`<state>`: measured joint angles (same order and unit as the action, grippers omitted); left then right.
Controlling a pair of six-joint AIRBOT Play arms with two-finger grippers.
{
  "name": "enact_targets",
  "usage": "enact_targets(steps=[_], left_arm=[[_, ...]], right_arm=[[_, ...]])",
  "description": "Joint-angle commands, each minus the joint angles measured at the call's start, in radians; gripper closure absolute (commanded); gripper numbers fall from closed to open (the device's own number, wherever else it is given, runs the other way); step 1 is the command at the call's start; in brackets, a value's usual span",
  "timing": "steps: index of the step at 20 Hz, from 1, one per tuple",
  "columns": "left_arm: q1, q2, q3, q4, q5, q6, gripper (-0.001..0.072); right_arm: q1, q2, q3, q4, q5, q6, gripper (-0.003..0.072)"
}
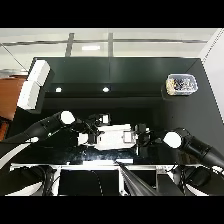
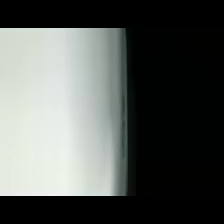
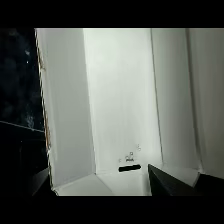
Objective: Fold the box and place the chain.
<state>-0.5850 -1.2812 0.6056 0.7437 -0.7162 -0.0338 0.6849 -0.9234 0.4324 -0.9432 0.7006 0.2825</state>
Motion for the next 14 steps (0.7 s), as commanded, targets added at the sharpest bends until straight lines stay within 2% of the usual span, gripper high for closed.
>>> enact_targets(steps=[1,14], left_arm=[[0.000,-0.001,0.000,0.000,0.002,0.000,0.0681],[0.000,-0.001,0.000,0.000,0.002,0.000,0.0681]], right_arm=[[-0.031,0.010,0.014,-0.004,-0.015,0.040,-0.0027],[-0.060,0.043,0.019,0.032,-0.058,0.062,-0.0027]])
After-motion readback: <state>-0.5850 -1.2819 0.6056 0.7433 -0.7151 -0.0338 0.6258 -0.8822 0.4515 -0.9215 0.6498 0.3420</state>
